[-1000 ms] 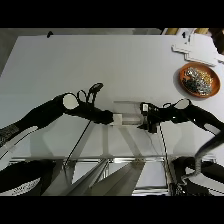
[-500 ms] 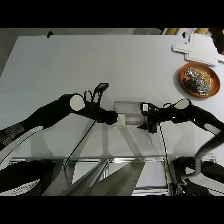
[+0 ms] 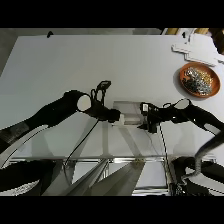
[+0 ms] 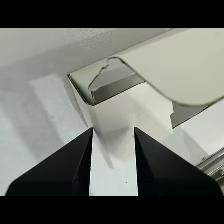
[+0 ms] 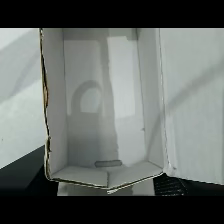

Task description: Fold the box and place the chain.

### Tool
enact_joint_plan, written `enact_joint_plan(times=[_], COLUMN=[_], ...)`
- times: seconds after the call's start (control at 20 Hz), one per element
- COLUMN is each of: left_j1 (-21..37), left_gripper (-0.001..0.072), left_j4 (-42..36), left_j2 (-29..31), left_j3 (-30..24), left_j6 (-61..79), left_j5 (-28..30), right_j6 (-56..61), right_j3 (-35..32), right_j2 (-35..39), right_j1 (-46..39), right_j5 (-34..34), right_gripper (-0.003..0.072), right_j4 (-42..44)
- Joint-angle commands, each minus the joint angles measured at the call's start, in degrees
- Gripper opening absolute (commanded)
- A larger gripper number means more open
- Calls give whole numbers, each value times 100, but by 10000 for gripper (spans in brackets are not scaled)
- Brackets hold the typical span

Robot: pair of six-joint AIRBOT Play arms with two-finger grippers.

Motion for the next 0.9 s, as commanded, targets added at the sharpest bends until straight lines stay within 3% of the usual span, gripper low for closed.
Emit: enact_joint_plan(times=[0.0,0.3,0.55,0.85], left_j1=[-184,-439,-605,-590], left_gripper=[293,292,292,292], left_j4=[247,1456,1502,1681], left_j2=[-269,-544,-1123,-1244], left_j3=[295,715,1438,1788], left_j6=[-387,-1519,-1683,-2022], left_j5=[-210,-769,-1478,-1947], right_j6=[2,2,2,2], right_j3=[0,0,0,0], right_j2=[2,2,2,2], right_j1=[-2,-2,-2,-2], right_j5=[0,0,2,-2], right_gripper=[407,407,407,407], right_j4=[0,0,0,0])
